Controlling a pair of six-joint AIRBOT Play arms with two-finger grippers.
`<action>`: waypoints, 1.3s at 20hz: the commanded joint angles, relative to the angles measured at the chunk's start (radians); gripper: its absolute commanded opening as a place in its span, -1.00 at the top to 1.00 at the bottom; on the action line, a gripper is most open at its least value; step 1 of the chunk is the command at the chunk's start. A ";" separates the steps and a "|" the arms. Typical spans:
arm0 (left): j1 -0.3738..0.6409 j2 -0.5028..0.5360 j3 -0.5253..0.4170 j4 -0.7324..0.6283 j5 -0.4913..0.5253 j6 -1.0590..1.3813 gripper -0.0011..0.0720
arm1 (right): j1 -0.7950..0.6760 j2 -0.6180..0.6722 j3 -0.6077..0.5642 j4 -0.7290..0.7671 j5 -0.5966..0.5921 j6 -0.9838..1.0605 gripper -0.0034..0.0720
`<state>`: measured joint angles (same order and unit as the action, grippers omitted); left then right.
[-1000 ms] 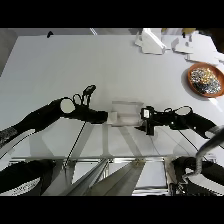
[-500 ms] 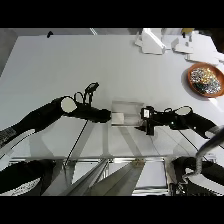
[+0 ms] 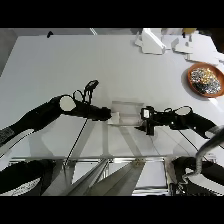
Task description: Fold the box and place the chain.
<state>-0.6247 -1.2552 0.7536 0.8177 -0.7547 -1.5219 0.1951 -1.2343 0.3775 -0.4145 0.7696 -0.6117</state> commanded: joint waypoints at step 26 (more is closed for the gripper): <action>-0.201 -0.155 0.236 0.391 -0.167 -0.534 0.02 | 0.000 0.000 0.001 0.000 0.000 0.001 0.21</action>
<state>-0.8047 -1.3766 0.9550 1.1412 -0.8963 -1.9308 0.1951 -1.2343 0.3775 -0.4145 0.7700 -0.6109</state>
